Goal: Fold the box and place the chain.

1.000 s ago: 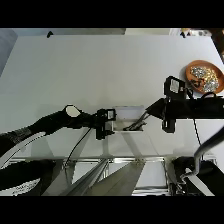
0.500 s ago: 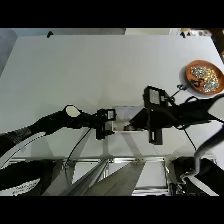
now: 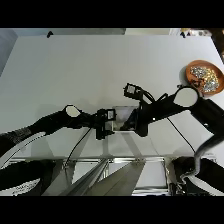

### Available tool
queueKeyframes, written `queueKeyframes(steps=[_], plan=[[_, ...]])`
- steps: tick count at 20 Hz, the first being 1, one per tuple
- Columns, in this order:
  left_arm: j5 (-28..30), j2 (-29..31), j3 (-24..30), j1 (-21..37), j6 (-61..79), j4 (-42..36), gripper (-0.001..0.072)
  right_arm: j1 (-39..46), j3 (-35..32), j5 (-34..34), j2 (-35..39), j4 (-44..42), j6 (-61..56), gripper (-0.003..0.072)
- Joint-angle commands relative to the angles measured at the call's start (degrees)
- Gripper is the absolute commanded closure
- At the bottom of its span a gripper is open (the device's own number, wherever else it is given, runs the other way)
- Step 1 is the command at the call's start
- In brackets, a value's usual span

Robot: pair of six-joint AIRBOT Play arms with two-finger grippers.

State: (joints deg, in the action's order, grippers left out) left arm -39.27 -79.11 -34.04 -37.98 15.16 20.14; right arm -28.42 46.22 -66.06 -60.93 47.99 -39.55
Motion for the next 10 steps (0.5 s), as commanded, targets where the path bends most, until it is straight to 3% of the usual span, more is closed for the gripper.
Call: queueKeyframes(steps=[1,6,9,10], plan=[[0.02,0.02,0.0,0.02,0.0,0.0,0.0397,-0.07,-0.9,2.03,-2.86,0.48,-4.76,0.0601],[0.0,0.02,0.0,0.02,0.0,0.0,0.0397,-0.07,-1.44,2.03,-2.25,0.46,-7.06,0.0574],[0.0,0.02,0.0,0.02,0.0,0.0,0.0397,0.0,-1.42,2.34,2.38,0.52,-7.1,0.0474],[0.0,0.02,0.0,0.02,0.02,0.0,0.0397,0.0,-1.4,2.86,4.33,0.92,-7.1,0.0473]])
